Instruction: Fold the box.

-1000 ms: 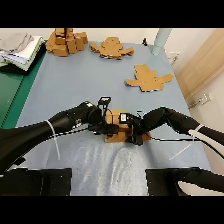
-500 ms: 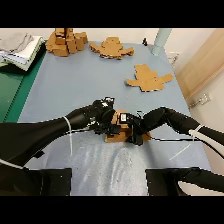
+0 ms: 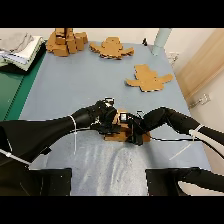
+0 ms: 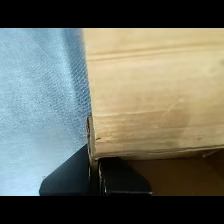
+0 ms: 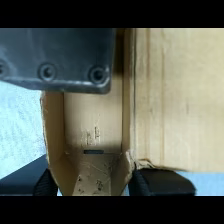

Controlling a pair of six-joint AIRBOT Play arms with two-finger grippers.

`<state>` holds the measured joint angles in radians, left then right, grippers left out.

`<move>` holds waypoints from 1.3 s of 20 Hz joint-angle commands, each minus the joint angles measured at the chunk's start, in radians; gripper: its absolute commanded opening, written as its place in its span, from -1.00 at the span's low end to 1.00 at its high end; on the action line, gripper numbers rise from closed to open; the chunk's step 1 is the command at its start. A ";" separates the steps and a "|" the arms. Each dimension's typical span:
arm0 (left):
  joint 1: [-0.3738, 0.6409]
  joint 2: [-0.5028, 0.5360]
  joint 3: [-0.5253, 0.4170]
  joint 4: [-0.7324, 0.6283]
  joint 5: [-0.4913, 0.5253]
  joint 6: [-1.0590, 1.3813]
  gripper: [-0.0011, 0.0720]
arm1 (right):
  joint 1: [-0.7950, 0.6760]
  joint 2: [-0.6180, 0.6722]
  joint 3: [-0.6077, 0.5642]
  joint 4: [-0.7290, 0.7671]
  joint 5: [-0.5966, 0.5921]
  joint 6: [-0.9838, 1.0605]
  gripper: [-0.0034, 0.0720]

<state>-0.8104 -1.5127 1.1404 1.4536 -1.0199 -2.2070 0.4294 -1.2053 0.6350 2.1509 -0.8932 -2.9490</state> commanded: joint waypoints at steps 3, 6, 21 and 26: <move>0.000 -0.002 0.002 -0.031 0.025 0.007 -0.93 | 0.000 0.000 0.001 -0.001 0.002 -0.003 0.46; 0.000 -0.002 0.002 -0.044 0.025 0.007 -0.92 | 0.000 0.000 0.000 -0.001 0.002 -0.003 0.46; 0.148 0.000 0.072 -0.264 -0.216 0.106 0.42 | 0.000 0.000 0.001 -0.001 0.002 -0.003 0.46; 0.303 0.000 0.072 -0.539 -0.220 0.316 0.42 | 0.000 0.000 0.001 -0.001 0.002 -0.003 0.46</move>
<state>-0.5896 -1.5131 1.2102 1.0821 -1.2182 -2.0174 0.4294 -1.2053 0.6350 2.1502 -0.8917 -2.9520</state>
